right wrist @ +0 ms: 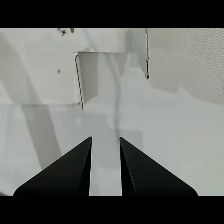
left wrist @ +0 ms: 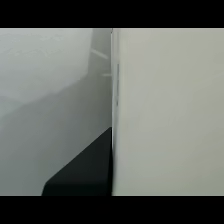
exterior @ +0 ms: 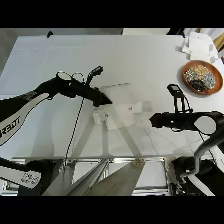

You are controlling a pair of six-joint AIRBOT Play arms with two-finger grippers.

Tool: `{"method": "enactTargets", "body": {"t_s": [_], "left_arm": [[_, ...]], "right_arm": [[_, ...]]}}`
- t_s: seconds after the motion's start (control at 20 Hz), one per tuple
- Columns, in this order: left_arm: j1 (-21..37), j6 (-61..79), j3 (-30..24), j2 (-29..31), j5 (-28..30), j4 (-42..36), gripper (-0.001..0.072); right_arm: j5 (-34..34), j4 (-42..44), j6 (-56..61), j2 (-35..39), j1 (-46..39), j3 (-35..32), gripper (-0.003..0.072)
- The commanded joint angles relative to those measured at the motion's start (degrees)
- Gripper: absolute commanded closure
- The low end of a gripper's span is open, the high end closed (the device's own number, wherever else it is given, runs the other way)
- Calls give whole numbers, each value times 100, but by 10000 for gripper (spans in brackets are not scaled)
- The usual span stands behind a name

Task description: Fold the box and place the chain.

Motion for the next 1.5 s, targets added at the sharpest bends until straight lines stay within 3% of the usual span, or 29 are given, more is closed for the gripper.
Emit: {"method": "enactTargets", "body": {"t_s": [0.0, 0.25, 0.35, 0.65, 1.15, 1.45], "left_arm": [[-4, 46, 2, 76, -498, 42, 705], [-190, 804, 2, 546, -1362, 435, 707], [-361, 1113, 2, 837, -1377, 798, 708], [-957, 1169, -2, 1412, -616, 1137, 710], [-1217, 1231, -909, 1364, 1290, 588, 710], [-1217, 1624, -927, 874, 1366, 61, 704]], "right_arm": [[190, 50, -7, 203, 0, 0, 489], [951, -11, -13, 1047, 0, 52, 489], [1283, -11, -15, 1510, 0, 55, 490], [2149, -39, -420, 2660, 0, 52, 492], [1751, -426, -614, 2758, 0, 46, 492], [1351, -461, -614, 2758, 0, 44, 493]]}}
